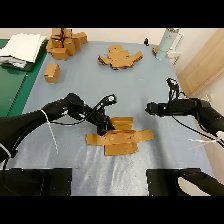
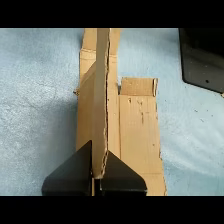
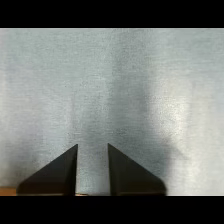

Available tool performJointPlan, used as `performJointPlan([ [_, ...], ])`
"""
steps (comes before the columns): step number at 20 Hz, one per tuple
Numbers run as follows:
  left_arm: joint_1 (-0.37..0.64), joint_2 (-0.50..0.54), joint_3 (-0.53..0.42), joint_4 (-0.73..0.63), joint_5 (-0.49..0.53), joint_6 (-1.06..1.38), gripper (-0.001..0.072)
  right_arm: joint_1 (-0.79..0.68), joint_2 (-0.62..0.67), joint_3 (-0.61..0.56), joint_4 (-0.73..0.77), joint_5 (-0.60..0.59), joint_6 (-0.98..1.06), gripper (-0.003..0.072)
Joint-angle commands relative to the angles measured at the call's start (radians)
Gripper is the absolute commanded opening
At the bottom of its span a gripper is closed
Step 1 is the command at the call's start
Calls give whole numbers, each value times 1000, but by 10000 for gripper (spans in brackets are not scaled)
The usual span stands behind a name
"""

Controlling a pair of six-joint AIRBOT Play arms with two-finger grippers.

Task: Fold the box.

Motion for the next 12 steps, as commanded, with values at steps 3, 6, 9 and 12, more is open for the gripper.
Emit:
performJointPlan([
  [3, 1, -2, 0, 6, -3, 1, 16, 3, 22, 2, 3, -159, -64, 3],
  [6, 0, -2, 0, 6, -3, 1, 16, 82, 125, 1, -15, -301, -69, 3],
  [9, 0, -2, 0, 6, -3, 1, 16, 268, 261, -38, -31, -344, -66, 3],
  [12, 0, -2, 0, 6, -3, 1, 16, 552, 379, -151, -145, -326, -64, 3],
])
